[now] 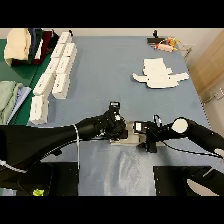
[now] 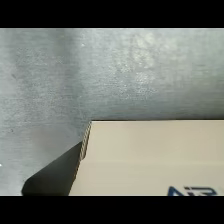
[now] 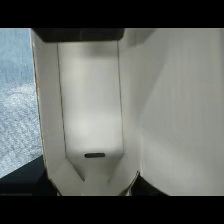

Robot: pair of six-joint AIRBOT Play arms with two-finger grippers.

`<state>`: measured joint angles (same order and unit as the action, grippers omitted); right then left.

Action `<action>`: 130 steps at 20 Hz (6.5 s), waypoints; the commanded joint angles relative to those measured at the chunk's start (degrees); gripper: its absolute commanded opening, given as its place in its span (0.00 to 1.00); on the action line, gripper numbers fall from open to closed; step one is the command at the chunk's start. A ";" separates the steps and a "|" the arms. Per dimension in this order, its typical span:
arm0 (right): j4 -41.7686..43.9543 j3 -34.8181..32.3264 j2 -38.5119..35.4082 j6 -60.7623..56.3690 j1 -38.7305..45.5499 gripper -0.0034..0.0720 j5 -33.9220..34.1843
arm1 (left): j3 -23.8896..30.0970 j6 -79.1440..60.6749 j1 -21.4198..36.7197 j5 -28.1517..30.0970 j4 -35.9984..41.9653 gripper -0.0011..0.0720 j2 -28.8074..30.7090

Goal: Fold the box.

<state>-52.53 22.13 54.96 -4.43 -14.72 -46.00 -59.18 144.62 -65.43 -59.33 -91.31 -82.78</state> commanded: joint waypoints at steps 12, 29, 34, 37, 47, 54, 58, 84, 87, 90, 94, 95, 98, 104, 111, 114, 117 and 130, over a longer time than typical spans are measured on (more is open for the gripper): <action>0.02 0.04 -0.02 0.00 -0.04 0.71 0.00 | -4.24 0.72 -0.31 -5.49 -1.70 0.69 -2.95; 0.02 0.04 -0.04 0.00 -0.04 0.72 0.00 | -5.40 0.52 -1.03 -7.32 -2.29 0.04 -3.98; 0.02 0.04 -0.04 0.00 -0.04 0.71 0.00 | -5.40 1.62 -1.03 -7.98 -1.77 0.70 -3.93; 0.02 0.04 -0.04 0.00 -0.04 0.71 0.00 | -5.40 1.60 -1.03 -7.93 -1.77 0.70 -3.93; 0.02 0.04 -0.04 0.00 -0.04 0.72 0.00 | -5.64 1.81 -1.03 -7.78 -3.23 0.04 -3.96; 0.02 0.04 -0.04 0.00 -0.04 0.71 0.00 | -5.68 2.56 -1.01 -8.79 -2.99 0.77 -3.74; 0.02 0.04 -0.04 0.00 -0.04 0.71 0.00 | -7.52 2.40 -0.61 -11.04 -3.04 0.77 -1.36; 0.02 0.04 -0.02 0.00 -0.04 0.71 0.00 | 7.61 -76.35 19.61 -16.48 15.13 0.04 21.97; 0.02 0.04 -0.04 0.00 -0.04 0.71 0.00 | 13.92 -101.96 26.64 -4.22 21.27 0.04 23.93; 0.02 0.04 -0.04 0.00 -0.04 0.71 0.00 | 19.15 -125.15 31.80 2.82 34.32 0.97 24.20; 0.02 0.04 -0.04 0.00 -0.04 0.71 0.00 | 26.45 -149.72 34.42 11.47 50.27 0.97 24.00; 0.02 0.04 -0.04 0.00 -0.04 0.71 0.00 | 27.71 -153.55 34.40 12.72 52.63 0.97 23.45; 0.02 0.04 -0.04 0.00 -0.04 0.71 0.00 | 28.59 -158.44 34.32 16.13 58.69 0.97 19.71; 0.02 0.04 -0.02 0.00 -0.04 0.71 0.00 | 27.82 -163.58 31.95 17.38 61.86 0.97 14.97; 0.02 0.04 -0.04 0.00 -0.04 0.71 0.00 | 27.34 -167.14 29.31 18.93 66.05 0.97 11.63; 0.02 0.04 -0.04 0.00 -0.04 0.71 0.00 | 27.34 -167.23 28.96 18.93 66.07 0.97 10.95; 0.02 0.04 -0.04 0.00 -0.04 0.71 0.00 | 27.34 -167.23 28.15 19.56 66.20 0.97 10.86; 0.02 0.04 -0.04 0.00 -0.04 0.71 0.00 | 27.34 -167.38 27.52 20.72 68.37 0.97 10.82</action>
<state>-52.53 22.13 54.96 -4.40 -14.72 -46.00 -31.79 -22.72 -37.63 -38.63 -23.24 -71.92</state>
